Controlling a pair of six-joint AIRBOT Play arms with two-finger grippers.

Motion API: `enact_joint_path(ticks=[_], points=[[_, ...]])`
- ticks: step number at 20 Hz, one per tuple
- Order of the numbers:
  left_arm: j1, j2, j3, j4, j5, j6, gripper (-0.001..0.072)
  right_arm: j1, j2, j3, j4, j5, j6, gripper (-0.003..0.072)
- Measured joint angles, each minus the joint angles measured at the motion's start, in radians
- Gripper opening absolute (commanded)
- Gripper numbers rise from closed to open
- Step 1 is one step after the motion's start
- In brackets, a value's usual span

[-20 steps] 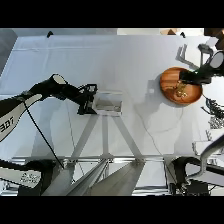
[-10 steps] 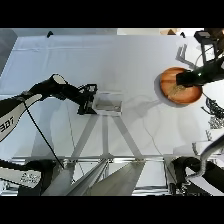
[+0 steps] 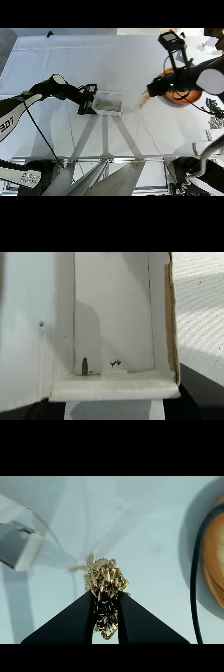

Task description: Fold the box and place the chain.

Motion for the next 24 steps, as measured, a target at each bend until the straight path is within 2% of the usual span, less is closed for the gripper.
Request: enact_joint_path(ticks=[6,14,24], points=[[0.0,0.0,0.0,0.0,0.0,0.0,0.0175,0.1,-0.031,0.0,0.101,-0.172,0.011,0.0004],[0.0,0.0,0.0,0.0,0.0,0.0,0.0175,0.123,-0.089,0.0,0.331,-0.343,-0.154,0.0003],[0.0,0.0,0.0,0.0,0.0,0.0,0.0175,0.124,-0.271,0.0,0.367,-0.374,-0.211,0.0004]])
